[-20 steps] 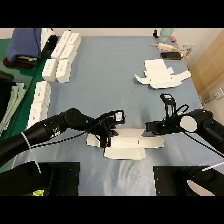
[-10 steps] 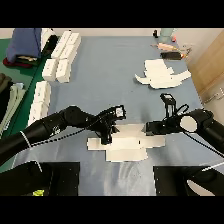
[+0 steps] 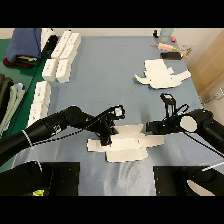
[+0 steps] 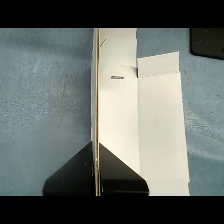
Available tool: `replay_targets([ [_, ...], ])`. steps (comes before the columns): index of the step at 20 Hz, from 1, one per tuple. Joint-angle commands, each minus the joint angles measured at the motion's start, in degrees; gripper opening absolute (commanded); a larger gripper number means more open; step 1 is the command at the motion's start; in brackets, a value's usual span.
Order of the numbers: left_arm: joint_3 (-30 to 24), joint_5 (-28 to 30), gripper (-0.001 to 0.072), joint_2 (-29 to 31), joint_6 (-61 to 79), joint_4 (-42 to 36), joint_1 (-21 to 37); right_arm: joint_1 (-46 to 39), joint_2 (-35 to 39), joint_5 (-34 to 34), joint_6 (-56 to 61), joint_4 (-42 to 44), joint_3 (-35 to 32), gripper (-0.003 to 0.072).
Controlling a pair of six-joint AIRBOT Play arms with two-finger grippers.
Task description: Fold the box.
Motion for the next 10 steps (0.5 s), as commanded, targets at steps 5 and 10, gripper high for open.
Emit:
replay_targets([
  [5, -0.09, -3.13, 0.0017, -0.20, -0.02, 0.20, -0.04, -0.02, 0.04, 0.04, 0.00, 0.04, 0.04, 0.0003],
  [10, -0.07, -2.10, 0.0017, -0.20, 0.17, -0.13, -0.02, -0.02, 0.87, 2.97, -0.83, 0.61, 0.17, 0.0003],
])
